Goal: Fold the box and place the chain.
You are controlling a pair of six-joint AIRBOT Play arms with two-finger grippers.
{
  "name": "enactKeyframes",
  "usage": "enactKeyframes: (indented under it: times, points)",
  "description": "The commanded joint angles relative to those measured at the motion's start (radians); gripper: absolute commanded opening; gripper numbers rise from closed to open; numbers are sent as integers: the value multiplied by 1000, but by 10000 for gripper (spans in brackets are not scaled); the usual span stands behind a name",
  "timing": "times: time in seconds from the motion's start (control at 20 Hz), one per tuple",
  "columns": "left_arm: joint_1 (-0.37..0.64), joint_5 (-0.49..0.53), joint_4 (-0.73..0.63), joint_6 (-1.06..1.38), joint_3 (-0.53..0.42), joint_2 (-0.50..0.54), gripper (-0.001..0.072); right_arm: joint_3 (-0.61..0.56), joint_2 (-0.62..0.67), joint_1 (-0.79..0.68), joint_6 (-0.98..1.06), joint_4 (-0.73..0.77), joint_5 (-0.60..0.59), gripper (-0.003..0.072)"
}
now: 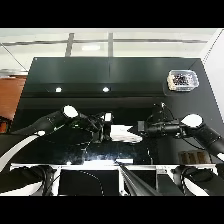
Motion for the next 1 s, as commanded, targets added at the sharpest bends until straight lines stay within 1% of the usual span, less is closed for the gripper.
enactKeyframes:
  times: [0.0, 0.35, 0.95]
  points:
    - [0, 0, 0, 0, 0, -1, 283, -6, -39, 28, 7, -11, -43, 45]
    - [0, 0, 0, 0, 0, -1, 284, -6, -89, 35, 17, -95, -84, 44]
    - [0, -1, 0, 0, 0, -1, 292, -6, -94, 34, 16, -114, -110, 44]
